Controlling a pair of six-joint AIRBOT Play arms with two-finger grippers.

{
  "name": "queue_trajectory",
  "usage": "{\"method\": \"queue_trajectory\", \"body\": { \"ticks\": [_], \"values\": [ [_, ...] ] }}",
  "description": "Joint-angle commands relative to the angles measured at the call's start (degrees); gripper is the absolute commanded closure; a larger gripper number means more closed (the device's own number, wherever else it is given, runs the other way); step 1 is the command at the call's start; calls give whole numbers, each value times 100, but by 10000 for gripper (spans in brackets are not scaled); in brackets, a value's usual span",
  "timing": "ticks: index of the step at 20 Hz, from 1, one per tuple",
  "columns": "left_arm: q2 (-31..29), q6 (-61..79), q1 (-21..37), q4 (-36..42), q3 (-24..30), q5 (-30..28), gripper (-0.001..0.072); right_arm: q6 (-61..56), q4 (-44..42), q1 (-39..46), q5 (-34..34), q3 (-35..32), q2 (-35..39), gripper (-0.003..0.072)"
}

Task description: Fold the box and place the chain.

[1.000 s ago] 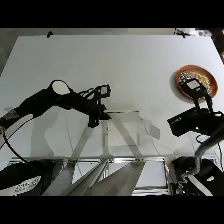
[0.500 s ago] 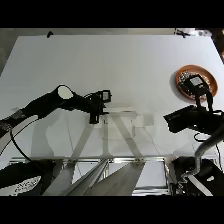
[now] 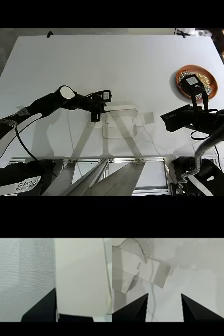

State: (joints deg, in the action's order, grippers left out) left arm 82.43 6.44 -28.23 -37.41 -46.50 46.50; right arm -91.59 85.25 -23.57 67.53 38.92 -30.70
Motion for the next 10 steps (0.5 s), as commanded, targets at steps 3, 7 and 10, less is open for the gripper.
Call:
{"method": "queue_trajectory", "body": {
  "ticks": [3, 7, 10],
  "values": [
    [15, 17, 0, -39, 4, -2, 697, 973, -321, 0, 61, -2, -52, 223],
    [13, -7, -4, -39, 4, 28, 697, 1663, -866, 0, 59, -2, -234, 223],
    [-20, 44, -9, -39, 4, 179, 700, 1814, -964, 0, 57, -2, -446, 224]
  ]
}}
